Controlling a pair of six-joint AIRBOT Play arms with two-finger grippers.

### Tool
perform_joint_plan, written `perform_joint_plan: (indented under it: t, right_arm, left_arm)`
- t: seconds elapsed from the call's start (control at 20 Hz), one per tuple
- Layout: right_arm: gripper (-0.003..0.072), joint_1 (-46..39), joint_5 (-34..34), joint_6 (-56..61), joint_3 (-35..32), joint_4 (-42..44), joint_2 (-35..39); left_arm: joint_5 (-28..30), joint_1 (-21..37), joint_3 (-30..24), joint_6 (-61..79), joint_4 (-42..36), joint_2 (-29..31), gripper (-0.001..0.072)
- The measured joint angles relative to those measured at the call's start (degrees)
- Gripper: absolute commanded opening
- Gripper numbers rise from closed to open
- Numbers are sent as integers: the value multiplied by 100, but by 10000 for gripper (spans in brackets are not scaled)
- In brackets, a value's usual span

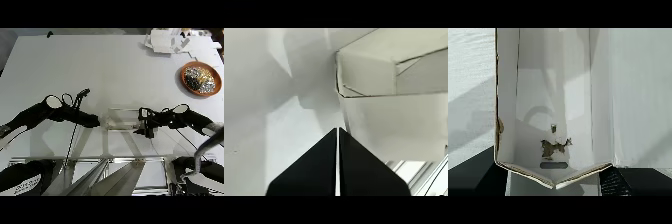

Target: Fold the box and place the chain.

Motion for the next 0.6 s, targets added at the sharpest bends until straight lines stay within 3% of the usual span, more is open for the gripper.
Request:
perform_joint_plan:
  t: [0.05,0.1,0.6]
  right_arm:
    - [340,0,2,0,0,2,0]
    - [340,0,0,0,0,2,0]
    - [340,0,0,2,0,0,0]
  left_arm:
    - [33,-33,0,9,-50,74,246]
    - [59,-63,2,11,-96,129,274]
    - [205,-321,13,28,-417,267,275]
